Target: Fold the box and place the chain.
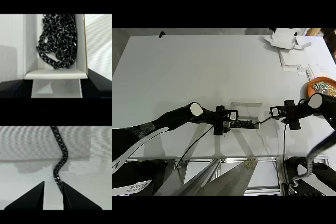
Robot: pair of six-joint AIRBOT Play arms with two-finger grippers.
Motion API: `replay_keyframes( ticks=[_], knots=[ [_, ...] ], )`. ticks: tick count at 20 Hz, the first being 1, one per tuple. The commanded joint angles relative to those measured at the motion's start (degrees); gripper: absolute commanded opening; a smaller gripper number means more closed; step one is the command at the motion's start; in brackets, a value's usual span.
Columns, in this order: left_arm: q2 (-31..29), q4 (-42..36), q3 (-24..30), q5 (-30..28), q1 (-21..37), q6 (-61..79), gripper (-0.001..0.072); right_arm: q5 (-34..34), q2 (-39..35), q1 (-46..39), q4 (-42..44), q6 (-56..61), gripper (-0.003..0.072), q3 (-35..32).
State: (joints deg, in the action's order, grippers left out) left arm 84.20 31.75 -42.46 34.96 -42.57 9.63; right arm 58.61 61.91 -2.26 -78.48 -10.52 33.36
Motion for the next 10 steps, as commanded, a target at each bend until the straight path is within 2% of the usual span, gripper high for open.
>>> replay_keyframes(
  ticks=[1, 2, 3, 4, 5, 10],
  knots=[
    [0.0, 0.0, 0.0, 0.0, 0.0, 0.0, 0.0252, -1.7, 2.7, 0.0, -0.2, -0.5, 0.0218, -0.2],
    [0.0, 0.0, 0.0, 0.0, 0.0, 0.0, 0.0252, -2.3, 3.3, 0.0, -0.2, -0.5, 0.0216, -0.2],
    [0.0, 0.0, 0.0, 0.0, 0.0, 0.0, 0.0252, -2.8, 3.7, 0.0, -0.2, -0.5, 0.0182, -0.2],
    [0.0, 0.0, 0.0, 0.0, 0.0, 0.0, 0.0252, -2.8, 3.9, 0.0, -0.2, -0.5, 0.0084, -0.2],
    [0.0, 0.0, 0.0, 0.0, 0.0, 0.0, 0.0252, -2.8, 3.9, 0.0, -0.2, -0.5, 0.0027, -0.2],
    [0.0, 0.0, 0.0, 0.0, 0.0, 0.0, 0.0252, -0.6, 3.9, 0.1, 0.9, 0.2, 0.0027, -0.2]
  ],
)
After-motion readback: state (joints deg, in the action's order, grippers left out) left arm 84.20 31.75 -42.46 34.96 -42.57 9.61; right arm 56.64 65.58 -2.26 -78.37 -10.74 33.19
